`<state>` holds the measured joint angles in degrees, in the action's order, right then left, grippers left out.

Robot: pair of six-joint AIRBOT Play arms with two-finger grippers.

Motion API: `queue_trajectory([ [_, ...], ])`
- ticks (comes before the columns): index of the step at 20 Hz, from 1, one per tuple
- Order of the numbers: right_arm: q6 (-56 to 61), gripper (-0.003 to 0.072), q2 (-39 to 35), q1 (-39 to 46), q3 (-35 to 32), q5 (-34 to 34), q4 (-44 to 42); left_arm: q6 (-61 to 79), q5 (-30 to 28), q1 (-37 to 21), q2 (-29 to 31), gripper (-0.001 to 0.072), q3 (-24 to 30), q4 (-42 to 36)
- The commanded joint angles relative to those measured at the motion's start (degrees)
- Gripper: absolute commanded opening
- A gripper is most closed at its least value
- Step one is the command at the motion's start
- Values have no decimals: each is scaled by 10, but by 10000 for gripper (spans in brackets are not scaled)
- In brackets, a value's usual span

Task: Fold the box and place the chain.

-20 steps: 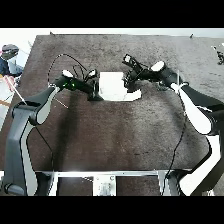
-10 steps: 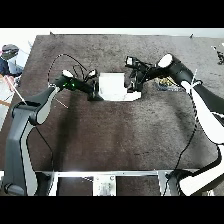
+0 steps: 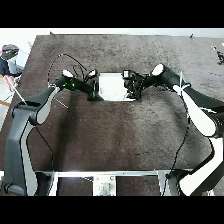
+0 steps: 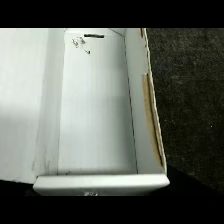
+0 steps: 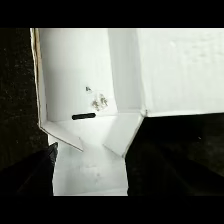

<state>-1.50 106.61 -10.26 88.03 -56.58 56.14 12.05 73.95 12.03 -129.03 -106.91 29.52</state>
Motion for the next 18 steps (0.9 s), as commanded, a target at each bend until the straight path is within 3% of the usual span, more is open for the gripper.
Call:
queue_trajectory([
  [1,-5,643,15,0,-1,0,-34,0,0,0,0,538,0,0],
  [2,-5,522,15,0,-1,0,-38,0,0,0,0,538,0,0],
  [6,-5,514,15,0,-1,-2,-63,0,0,0,0,538,0,0],
  [8,-5,345,15,0,-1,-2,-73,0,0,0,0,538,0,0],
  [18,-35,348,21,-21,-1,5,-84,0,0,0,0,538,0,0],
])
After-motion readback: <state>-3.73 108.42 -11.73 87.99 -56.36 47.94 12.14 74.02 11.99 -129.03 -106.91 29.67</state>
